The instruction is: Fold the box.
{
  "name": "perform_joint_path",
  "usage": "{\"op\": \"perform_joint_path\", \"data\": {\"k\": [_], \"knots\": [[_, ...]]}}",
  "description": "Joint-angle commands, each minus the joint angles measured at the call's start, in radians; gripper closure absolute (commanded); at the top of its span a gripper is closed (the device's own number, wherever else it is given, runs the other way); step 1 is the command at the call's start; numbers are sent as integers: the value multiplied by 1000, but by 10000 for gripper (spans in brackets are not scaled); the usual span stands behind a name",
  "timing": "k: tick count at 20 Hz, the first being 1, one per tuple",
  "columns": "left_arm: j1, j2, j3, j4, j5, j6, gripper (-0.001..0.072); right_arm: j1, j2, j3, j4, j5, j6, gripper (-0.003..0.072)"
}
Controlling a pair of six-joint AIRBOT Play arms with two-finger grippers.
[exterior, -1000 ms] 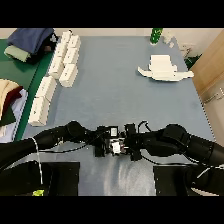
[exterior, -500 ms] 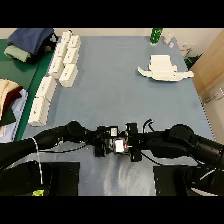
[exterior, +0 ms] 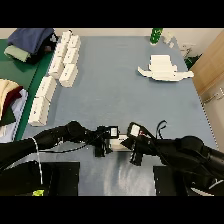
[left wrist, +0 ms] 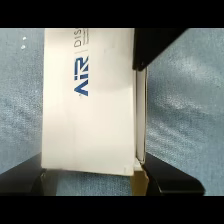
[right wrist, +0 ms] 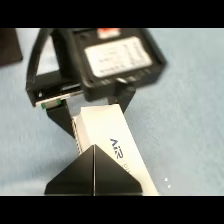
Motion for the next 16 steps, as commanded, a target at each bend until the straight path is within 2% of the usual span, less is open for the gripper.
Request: {"op": "perform_joint_path", "data": {"k": [1, 4, 16], "knots": [[0, 1, 1, 0, 0, 0, 192, 4, 124, -182, 161, 314, 128, 682], [0, 1, 1, 0, 0, 0, 192, 13, 129, -235, 161, 349, 128, 682], [0, 1, 1, 0, 0, 0, 193, 21, -10, -236, 159, 316, 128, 682]]}}
